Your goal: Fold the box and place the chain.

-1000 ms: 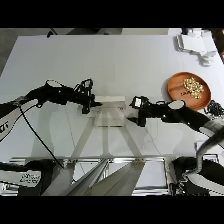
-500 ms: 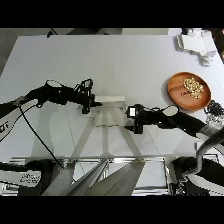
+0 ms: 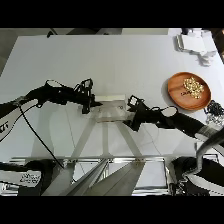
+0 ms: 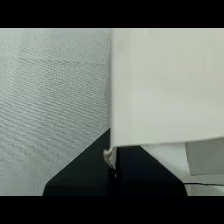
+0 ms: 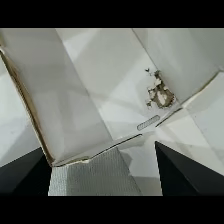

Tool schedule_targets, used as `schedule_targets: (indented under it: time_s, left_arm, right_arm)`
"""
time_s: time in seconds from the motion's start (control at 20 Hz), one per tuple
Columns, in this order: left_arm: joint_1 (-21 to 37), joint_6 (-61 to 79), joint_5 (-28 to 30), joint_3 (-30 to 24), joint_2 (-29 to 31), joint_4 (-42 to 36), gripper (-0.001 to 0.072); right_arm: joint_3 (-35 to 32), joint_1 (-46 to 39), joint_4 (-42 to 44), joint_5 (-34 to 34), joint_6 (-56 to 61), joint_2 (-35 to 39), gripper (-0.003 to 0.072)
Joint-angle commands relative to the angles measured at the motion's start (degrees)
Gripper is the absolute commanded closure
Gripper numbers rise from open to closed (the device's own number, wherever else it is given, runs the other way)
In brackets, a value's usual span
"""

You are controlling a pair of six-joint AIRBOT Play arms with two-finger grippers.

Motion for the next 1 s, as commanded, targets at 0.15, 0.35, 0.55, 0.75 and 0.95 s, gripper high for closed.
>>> schedule_targets:
  time_s: [0.15, 0.35, 0.55, 0.75, 0.95]
  left_arm:
    - [0.04, 0.02, 0.0, 0.0, -0.04, 0.02, 0.0702]
    - [0.04, 0.02, 0.0, 0.0, -0.04, 0.02, 0.0702]
    - [0.04, 0.02, 0.02, 0.0, -0.04, 0.02, 0.0702]
    - [0.04, 0.02, 0.0, 0.0, -0.04, 0.04, 0.0702]
    - [0.04, 0.02, 0.0, 0.0, -0.04, 0.02, 0.0702]
  right_arm:
    - [3.19, -0.02, 0.11, -1.31, 3.1, 0.59, -0.0028]
    - [3.76, 0.0, 0.09, -3.63, 2.36, 0.17, -0.0021]
    - [6.05, -2.95, -0.33, 6.38, -7.48, -2.95, -0.002]
    - [10.8, -7.06, -4.52, 11.04, -7.69, -6.45, -0.0022]
    - [14.71, -7.87, -11.89, 16.72, -9.55, -9.64, -0.0029]
